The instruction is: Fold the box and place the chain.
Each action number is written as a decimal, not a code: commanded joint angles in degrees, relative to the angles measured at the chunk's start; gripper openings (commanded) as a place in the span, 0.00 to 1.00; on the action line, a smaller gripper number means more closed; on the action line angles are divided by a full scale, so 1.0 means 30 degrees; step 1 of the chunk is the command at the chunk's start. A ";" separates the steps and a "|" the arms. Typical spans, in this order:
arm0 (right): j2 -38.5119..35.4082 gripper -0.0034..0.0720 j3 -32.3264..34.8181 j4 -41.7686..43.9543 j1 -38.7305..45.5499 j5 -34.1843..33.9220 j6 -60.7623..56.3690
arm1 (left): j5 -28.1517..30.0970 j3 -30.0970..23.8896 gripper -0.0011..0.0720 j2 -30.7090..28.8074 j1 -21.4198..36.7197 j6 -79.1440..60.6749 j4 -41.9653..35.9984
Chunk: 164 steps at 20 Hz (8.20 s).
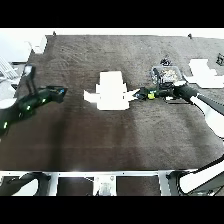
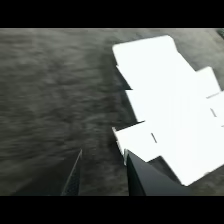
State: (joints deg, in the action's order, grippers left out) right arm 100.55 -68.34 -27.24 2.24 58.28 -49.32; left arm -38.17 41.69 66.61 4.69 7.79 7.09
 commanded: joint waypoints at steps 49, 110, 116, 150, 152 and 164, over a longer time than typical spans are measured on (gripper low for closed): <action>0.0634 0.06 -0.0015 0.0911 -0.0386 -0.0357 0.0648 | -1.1307 2.4866 0.46 2.0487 -0.4153 1.3362 0.7905; 0.0634 0.06 0.0000 0.0852 -0.0401 -0.0248 0.0641 | -1.1912 2.5587 0.33 2.2513 -0.4124 1.1883 0.4473; 0.0641 0.06 0.0000 0.0852 -0.0401 -0.0226 0.0648 | -1.1992 2.5587 0.32 2.2513 -0.3883 1.1876 0.4065; -0.0058 0.41 0.0000 0.5085 0.3096 0.0656 0.4197 | -1.6189 2.4407 0.03 2.2367 -0.3963 -0.0204 0.3402; -0.0058 0.41 0.0007 0.5093 0.2936 0.0568 0.4663 | -1.5948 2.3416 0.03 2.1893 -0.3963 -0.2091 0.3169; -0.0058 0.41 0.0007 0.5304 0.2805 -0.0117 0.5034 | -1.2422 1.7813 0.03 1.8914 -0.3956 -1.0142 0.0328</action>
State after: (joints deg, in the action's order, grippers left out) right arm 100.42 -68.34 -11.44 10.72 58.19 -34.92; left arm -77.60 97.60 124.70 -7.20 -17.85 10.66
